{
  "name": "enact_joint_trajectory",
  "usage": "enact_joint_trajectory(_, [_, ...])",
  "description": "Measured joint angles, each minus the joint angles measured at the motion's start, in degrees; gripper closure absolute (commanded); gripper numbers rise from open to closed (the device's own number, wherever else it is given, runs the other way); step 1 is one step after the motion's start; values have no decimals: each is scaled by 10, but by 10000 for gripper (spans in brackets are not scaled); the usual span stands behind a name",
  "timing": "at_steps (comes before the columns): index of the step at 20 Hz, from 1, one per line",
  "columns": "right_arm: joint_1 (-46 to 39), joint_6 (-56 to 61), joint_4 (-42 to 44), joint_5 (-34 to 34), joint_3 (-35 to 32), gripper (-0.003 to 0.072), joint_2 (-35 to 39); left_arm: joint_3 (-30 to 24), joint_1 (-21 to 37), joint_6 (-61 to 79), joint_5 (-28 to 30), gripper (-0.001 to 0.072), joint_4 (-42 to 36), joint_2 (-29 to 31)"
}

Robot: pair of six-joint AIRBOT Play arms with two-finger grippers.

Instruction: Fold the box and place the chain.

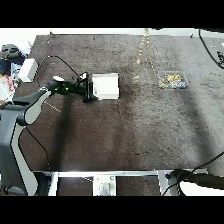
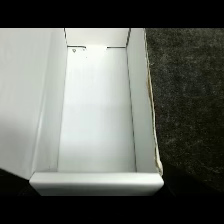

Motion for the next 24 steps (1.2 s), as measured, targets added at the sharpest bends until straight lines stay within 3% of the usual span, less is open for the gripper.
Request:
enact_joint_trajectory(8, [83, -9, -3, 1, -1, 676, -41, 0, 0, 0, 0, 411, 0, 0])
enact_joint_trajectory(18, [98, -2, -30, 18, -1, 675, -101, 0, 0, 0, 0, 411, 0, 0])
enact_joint_trajectory(22, [99, 23, -59, 57, -1, 675, -132, 0, 0, 0, 0, 411, 0, 0])
enact_joint_trajectory(23, [99, 26, -59, 66, -2, 658, -143, 0, 0, 0, 0, 411, 0, 0])
enact_joint_trajectory(24, [99, 28, -57, 76, -2, 450, -155, 0, 0, 0, 0, 411, 0, 0])
